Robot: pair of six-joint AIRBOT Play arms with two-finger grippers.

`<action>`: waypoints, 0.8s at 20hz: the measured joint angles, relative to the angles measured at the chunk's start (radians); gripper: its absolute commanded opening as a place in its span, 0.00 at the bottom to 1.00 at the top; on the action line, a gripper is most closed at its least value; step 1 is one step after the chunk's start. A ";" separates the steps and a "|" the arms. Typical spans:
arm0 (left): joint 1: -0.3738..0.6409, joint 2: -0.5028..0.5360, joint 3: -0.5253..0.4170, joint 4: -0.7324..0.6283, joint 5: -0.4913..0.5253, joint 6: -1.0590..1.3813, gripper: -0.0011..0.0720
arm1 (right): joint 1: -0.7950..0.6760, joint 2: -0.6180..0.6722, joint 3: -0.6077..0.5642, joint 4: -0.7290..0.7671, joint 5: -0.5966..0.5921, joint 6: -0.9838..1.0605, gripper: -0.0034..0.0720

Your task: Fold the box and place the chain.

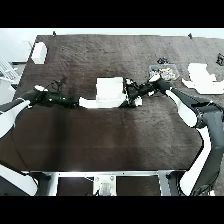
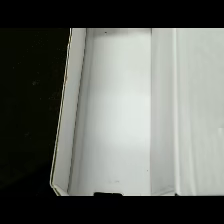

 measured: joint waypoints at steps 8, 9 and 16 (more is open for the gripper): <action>-0.074 -0.034 0.129 -0.042 -0.064 -0.003 0.34 | 0.000 0.000 0.000 0.000 0.000 0.000 0.72; -0.077 -0.036 0.142 -0.046 -0.079 -0.003 0.34 | 0.000 0.000 0.000 0.000 0.000 0.000 0.72; -0.090 -0.037 0.173 -0.110 -0.136 -0.005 0.61 | 0.000 0.000 0.000 0.000 0.000 0.000 0.72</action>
